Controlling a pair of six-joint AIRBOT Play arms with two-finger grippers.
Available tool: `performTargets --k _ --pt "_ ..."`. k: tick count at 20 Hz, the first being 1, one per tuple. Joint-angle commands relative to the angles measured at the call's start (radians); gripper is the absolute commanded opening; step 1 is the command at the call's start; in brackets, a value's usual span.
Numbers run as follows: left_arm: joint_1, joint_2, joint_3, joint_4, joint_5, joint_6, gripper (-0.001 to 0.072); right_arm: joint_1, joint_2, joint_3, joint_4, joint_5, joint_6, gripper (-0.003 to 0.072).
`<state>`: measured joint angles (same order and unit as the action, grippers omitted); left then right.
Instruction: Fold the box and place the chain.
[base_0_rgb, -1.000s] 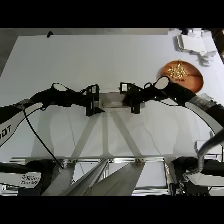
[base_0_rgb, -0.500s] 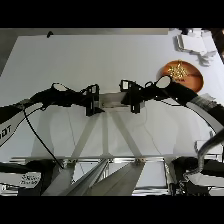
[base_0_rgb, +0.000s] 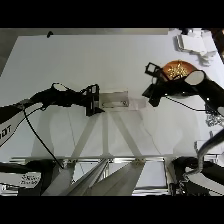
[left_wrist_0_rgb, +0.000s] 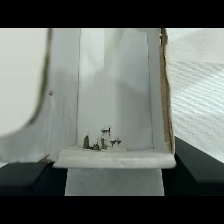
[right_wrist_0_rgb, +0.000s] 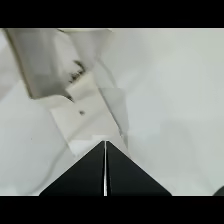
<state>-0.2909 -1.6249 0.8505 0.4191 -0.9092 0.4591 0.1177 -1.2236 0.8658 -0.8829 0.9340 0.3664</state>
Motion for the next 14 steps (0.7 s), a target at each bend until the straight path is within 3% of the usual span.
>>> performTargets --k 1,6,10,14 --pt "0.0 0.0 0.0 0.0 0.0 0.0 0.0159 -0.076 0.033 -0.058 -0.073 -0.011 0.368 0.0005" --pt "0.0 0.0 0.0 0.0 0.0 0.0 0.0159 -0.082 -0.062 -0.122 -0.05 -0.03 0.52 0.0003" --pt "0.0 0.0 0.0 0.0 0.0 0.0 0.0159 -0.079 -0.211 -0.122 0.18 -0.024 0.467 0.0003" --pt "0.0 0.0 0.0 0.0 0.0 0.0 0.0159 -0.052 -0.278 -0.122 0.348 -0.01 0.377 0.0002"
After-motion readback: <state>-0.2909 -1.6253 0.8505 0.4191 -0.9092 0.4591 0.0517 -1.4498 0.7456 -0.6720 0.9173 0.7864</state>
